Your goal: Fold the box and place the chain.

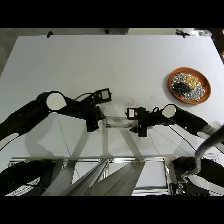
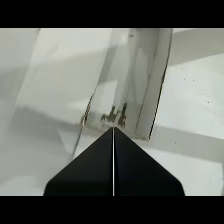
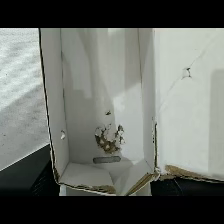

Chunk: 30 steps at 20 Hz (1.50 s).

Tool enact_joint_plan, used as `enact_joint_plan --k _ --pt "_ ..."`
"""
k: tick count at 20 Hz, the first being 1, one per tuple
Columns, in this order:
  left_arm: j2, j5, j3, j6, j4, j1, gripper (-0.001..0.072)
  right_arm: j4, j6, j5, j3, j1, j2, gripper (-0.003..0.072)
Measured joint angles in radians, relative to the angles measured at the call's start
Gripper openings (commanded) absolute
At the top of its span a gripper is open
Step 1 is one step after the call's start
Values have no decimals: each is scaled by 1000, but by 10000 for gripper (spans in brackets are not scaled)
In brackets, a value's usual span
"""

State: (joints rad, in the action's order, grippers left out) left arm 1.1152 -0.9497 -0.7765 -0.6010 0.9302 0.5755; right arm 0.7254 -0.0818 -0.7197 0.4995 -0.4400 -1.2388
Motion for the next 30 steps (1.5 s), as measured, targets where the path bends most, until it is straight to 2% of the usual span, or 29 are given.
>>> enact_joint_plan --k 3,7,12,19,24,30 --pt "-64 -24 69 -141 22 -87 3 0 0 0 0 0 0 399" --pt "-145 -26 231 -242 17 -212 2 1 0 0 0 0 0 399" --pt "-212 23 383 -278 -57 -352 2 1 0 0 0 0 0 399" --pt "-218 65 426 -290 -148 -429 3 1 0 0 0 0 0 399" --pt "-166 82 430 -290 -240 -433 3 1 0 0 0 0 0 399" --pt "-84 130 430 -290 -273 -430 2 1 0 1 0 0 0 399"
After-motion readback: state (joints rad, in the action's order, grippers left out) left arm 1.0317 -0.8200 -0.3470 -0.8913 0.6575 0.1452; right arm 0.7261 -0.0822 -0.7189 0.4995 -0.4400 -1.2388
